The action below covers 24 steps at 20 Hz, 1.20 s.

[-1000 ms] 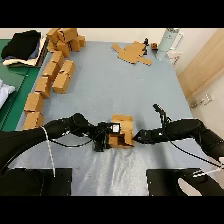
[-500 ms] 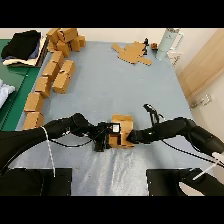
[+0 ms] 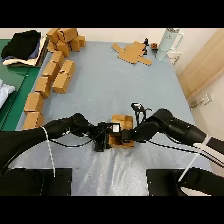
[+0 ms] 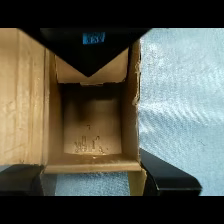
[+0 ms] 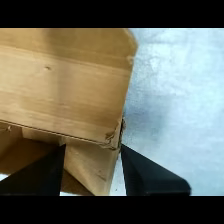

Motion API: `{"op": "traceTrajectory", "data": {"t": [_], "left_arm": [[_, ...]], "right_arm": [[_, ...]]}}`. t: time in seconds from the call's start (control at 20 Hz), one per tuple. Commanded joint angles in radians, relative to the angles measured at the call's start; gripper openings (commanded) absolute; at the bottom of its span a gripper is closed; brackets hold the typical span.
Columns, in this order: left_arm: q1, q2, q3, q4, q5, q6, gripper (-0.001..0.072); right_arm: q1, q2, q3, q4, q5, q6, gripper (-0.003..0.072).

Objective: Fold the box.

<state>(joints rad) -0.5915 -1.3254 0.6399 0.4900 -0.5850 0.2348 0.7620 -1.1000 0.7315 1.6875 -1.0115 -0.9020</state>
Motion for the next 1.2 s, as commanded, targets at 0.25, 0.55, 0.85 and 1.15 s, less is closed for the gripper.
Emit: {"op": "traceTrajectory", "data": {"t": [0.25,0.55,0.85,1.15], "left_arm": [[0.0,0.0,0.001,0.0,0.0,0.0,0.0312],[0.0,0.0,0.001,0.0,0.0,0.0,0.0313],[0.0,0.0,0.001,0.0,0.0,0.0,0.0312],[0.0,0.0,0.001,0.0,0.0,0.0,0.0313]], "right_arm": [[0.093,-0.182,0.134,-0.148,-0.185,0.277,0.0337],[0.092,-0.196,0.14,-0.19,-0.182,0.277,0.0004],[0.092,-0.187,0.144,-0.187,-0.175,0.265,0.0427],[0.092,-0.092,0.144,-0.149,-0.202,0.265,0.0427]]}}
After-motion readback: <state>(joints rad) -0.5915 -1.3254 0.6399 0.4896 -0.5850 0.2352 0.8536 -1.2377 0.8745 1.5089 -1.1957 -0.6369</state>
